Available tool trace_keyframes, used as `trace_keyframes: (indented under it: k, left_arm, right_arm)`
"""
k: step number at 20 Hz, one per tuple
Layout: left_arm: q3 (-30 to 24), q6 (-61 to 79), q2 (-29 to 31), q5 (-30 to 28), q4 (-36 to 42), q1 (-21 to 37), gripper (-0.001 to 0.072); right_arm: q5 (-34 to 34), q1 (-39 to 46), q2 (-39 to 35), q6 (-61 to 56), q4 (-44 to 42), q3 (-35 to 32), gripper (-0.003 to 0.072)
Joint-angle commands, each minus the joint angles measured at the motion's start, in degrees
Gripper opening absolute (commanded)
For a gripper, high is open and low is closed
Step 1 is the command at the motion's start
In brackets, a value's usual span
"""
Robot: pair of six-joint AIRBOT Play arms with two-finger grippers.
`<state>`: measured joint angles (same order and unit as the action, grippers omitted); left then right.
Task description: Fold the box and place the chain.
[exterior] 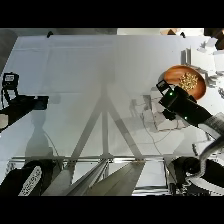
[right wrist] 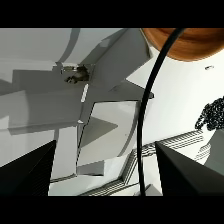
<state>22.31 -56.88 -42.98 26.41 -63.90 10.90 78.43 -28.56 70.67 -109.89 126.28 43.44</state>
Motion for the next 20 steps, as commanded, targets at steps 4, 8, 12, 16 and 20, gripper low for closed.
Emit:
trace_keyframes:
  k: [4,8,12,16,20]
  left_arm:
    - [0.0,0.0,0.0,0.0,0.0,0.0,0.064]
    - [0.0,0.0,0.0,0.0,0.0,0.0,0.064]
    - [0.0,0.0,0.0,0.0,0.0,0.0,0.064]
    - [0.0,0.0,0.0,0.0,0.0,0.0,0.064]
    - [0.0,0.0,0.0,0.0,0.0,0.0,0.064]
  right_arm:
    - [0.4,-0.1,0.6,0.4,-2.4,0.0,0.0528]
    - [-0.5,0.0,0.6,0.3,-0.8,0.0,0.037]
    - [1.5,-0.1,0.6,0.4,3.8,0.0,0.0331]
    - [4.2,-0.1,0.6,2.4,6.8,0.0,0.0251]
    - [3.9,-1.5,0.6,2.4,6.5,0.0,0.0238]
